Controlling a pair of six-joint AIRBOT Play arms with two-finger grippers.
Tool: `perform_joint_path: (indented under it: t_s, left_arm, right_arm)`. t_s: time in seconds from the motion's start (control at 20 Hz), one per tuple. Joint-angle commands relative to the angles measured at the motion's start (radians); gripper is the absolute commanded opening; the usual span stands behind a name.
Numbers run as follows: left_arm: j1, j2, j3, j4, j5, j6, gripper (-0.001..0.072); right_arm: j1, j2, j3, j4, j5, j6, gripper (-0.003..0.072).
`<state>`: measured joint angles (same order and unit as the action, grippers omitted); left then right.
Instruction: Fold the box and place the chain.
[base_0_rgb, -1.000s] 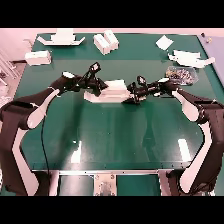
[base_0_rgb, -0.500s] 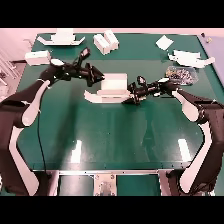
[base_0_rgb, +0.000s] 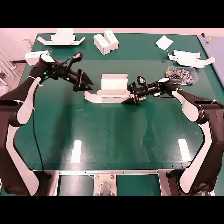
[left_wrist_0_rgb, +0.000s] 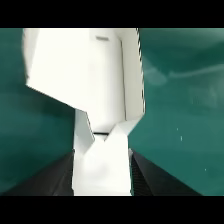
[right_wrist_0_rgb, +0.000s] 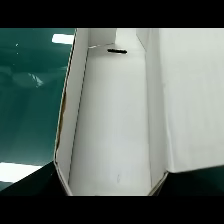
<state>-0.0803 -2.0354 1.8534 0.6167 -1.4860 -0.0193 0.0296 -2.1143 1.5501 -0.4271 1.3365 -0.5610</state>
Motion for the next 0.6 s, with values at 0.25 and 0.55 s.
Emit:
perform_joint_path:
  t_s: [0.25, 0.55]
  left_arm:
    - [-0.052, -0.006, 0.000, 0.142, 0.102, -0.060, 0.0416]
    - [-0.080, -0.013, -0.003, 0.155, 0.108, -0.072, 0.0416]
  right_arm:
    - [0.000, 0.000, 0.000, 0.000, 0.000, 0.000, 0.0544]
    - [0.000, 0.000, 0.000, 0.000, 0.000, 0.000, 0.0544]
